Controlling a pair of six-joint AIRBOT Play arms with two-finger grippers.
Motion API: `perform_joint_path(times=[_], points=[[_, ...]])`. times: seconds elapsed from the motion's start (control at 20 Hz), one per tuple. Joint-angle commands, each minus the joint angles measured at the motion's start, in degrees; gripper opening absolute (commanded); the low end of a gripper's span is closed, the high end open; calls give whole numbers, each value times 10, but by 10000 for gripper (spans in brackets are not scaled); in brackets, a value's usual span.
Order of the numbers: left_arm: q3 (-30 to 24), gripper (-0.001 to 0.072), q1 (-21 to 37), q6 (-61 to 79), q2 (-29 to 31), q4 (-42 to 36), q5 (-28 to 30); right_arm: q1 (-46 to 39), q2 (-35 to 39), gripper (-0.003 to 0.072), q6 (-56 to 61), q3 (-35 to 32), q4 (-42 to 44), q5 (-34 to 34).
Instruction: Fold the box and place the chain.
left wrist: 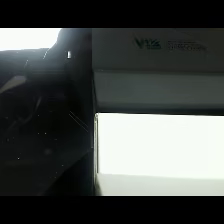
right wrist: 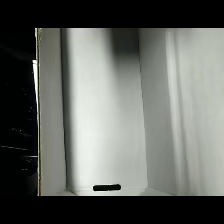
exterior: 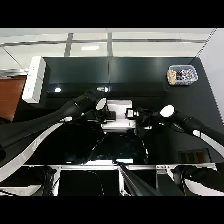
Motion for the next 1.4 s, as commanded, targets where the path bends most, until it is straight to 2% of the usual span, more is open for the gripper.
perform_joint_path(times=[0.0, 0.15, 0.25, 0.6, 0.65, 0.75, 0.8, 0.95, 1.2, 1.35], points=[[0, 22, 1, 1, 2, 0, -8, 0, 29, 715, 58, 0, -55, 13], [0, 23, 1, 1, 3, 1, -11, -2, 80, 708, 108, 0, -146, 39], [0, 24, 1, 1, 3, 1, -13, -10, 99, 708, 109, 0, -170, 52], [0, 24, 0, 1, 3, 0, -16, -16, 97, 707, 92, 0, -103, 27], [0, 24, 0, 1, 3, 0, -16, -16, 93, 657, 82, 0, -92, 24], [0, 24, 1, 1, 3, 0, -16, -12, 90, 318, 80, 0, -80, 32], [0, 24, 1, 2, 3, 0, -16, -12, 90, 253, 81, 0, -69, 40], [0, 24, 0, 1, 3, 0, -15, -12, 89, 235, 89, 0, -33, 36], [0, 24, 1, 1, 3, 0, -14, -8, 47, 237, 91, 0, 106, 19], [0, 24, 1, 1, 3, 0, -14, 5, 24, 237, 91, 0, 110, 7]])
